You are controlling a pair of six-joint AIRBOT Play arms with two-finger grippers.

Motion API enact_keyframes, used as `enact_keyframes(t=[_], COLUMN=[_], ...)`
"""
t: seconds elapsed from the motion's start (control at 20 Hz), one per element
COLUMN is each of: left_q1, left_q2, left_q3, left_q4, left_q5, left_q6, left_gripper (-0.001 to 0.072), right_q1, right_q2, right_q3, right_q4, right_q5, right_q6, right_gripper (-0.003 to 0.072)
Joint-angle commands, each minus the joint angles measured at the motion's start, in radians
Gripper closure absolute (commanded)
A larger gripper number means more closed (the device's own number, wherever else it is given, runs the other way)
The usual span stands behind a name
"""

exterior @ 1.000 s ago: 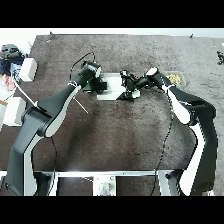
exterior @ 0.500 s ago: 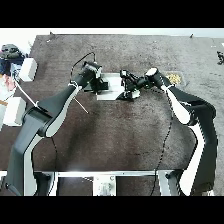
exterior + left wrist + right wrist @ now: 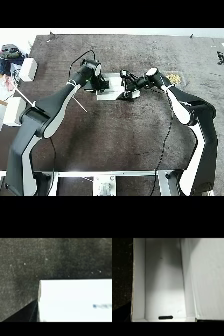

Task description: Fold the box and place the chain.

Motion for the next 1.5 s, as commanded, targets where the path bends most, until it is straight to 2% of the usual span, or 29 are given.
enact_keyframes(t=[0.0, 0.2, 0.35, 0.45, 0.5, 0.55, 0.6, 0.65, 0.7, 0.9, 1.15, 1.25, 1.35, 1.4, 1.45], left_q1=[0.003, 0.019, 0.024, 0.026, 0.030, 0.041, 0.057, 0.075, 0.097, 0.225, 0.355, 0.373, 0.372, 0.373, 0.378], left_q2=[0.034, 0.087, 0.127, 0.151, 0.160, 0.171, 0.178, 0.182, 0.182, 0.182, 0.182, 0.182, 0.182, 0.175, 0.171], left_q3=[0.003, 0.006, 0.008, 0.007, 0.006, 0.005, 0.003, 0.003, 0.003, -0.019, -0.100, -0.101, -0.101, -0.107, -0.125], left_q4=[-0.005, -0.001, -0.002, -0.001, -0.014, -0.023, -0.030, -0.042, -0.078, -0.369, -0.536, -0.575, -0.641, -0.649, -0.658], left_q5=[-0.046, -0.110, -0.155, -0.140, -0.119, -0.097, -0.076, -0.063, -0.048, 0.014, 0.092, 0.124, 0.214, 0.212, 0.217], left_q6=[0.048, 0.165, 0.434, 0.512, 0.556, 0.596, 0.626, 0.661, 0.702, 0.932, 1.288, 1.212, 1.213, 1.289, 1.357], left_gripper=[0.0444, 0.0444, 0.0443, 0.0431, 0.0267, 0.0146, 0.0060, 0.0026, 0.0026, 0.0026, 0.0027, 0.0027, 0.0028, 0.0039, 0.0108], right_q1=[0.000, 0.000, 0.000, 0.000, 0.000, 0.000, 0.000, 0.000, 0.000, 0.000, 0.000, 0.000, 0.000, 0.000, -0.001], right_q2=[0.000, 0.000, 0.000, 0.000, 0.000, 0.000, 0.000, 0.000, 0.000, 0.000, 0.000, 0.000, 0.000, 0.000, 0.000], right_q3=[0.000, 0.000, 0.000, 0.000, 0.000, 0.000, 0.000, 0.000, 0.000, 0.000, 0.000, 0.000, 0.000, 0.000, 0.000], right_q4=[0.000, 0.000, 0.000, 0.000, 0.000, 0.000, 0.000, 0.000, 0.000, 0.000, 0.000, 0.000, 0.000, 0.000, 0.000], right_q5=[0.000, 0.000, 0.000, 0.001, 0.000, 0.000, 0.000, 0.000, 0.000, 0.000, 0.000, 0.000, 0.000, 0.000, 0.000], right_q6=[0.000, 0.000, 0.000, 0.000, 0.000, 0.000, 0.000, 0.000, 0.000, 0.000, 0.000, 0.000, 0.000, 0.000, 0.000], right_gripper=[0.0260, 0.0260, 0.0260, 0.0260, 0.0260, 0.0260, 0.0260, 0.0260, 0.0260, 0.0260, 0.0260, 0.0260, 0.0260, 0.0260, 0.0260])
